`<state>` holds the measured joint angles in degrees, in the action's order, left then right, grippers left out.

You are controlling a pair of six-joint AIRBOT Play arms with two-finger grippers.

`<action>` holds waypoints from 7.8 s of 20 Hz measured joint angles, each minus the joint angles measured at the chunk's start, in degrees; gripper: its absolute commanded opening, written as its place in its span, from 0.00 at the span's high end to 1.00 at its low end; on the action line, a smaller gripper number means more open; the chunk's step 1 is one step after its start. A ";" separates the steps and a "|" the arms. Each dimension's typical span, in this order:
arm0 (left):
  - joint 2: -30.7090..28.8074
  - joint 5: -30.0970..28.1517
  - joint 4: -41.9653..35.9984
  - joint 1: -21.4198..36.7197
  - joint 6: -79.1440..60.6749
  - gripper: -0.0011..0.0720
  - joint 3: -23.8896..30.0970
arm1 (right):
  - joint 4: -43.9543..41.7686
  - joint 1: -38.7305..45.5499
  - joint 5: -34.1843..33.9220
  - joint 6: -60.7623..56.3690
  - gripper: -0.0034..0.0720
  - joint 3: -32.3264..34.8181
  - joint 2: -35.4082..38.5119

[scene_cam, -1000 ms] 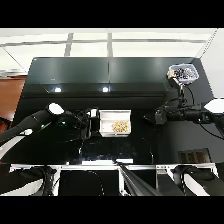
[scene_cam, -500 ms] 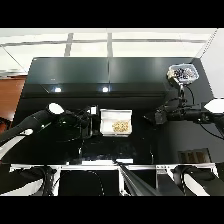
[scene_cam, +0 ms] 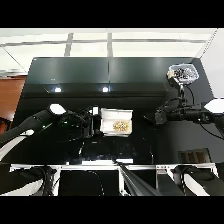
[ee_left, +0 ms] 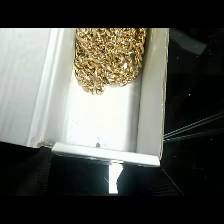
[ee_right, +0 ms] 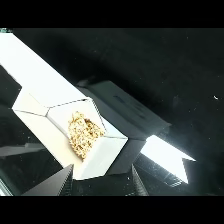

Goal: Fold the box and place the chain.

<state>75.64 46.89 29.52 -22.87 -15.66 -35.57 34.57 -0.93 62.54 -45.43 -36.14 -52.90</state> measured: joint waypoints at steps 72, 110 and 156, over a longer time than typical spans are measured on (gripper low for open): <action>-0.02 -1.38 -0.04 -2.93 -3.41 0.62 -0.04 | 7.74 -23.45 -4.98 33.20 0.55 -4.92 -11.85; -0.02 -1.40 -0.20 -2.93 -3.41 0.61 -0.04 | 3.10 -22.71 -4.92 -20.15 0.93 -12.09 -17.42; 3.39 2.27 13.38 -14.43 29.62 0.02 -18.97 | 20.44 13.49 -1.38 -21.20 0.93 -16.59 -10.01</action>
<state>79.02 49.17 42.89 -37.30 13.96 -54.54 55.00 12.56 61.17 -66.63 -52.73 -62.92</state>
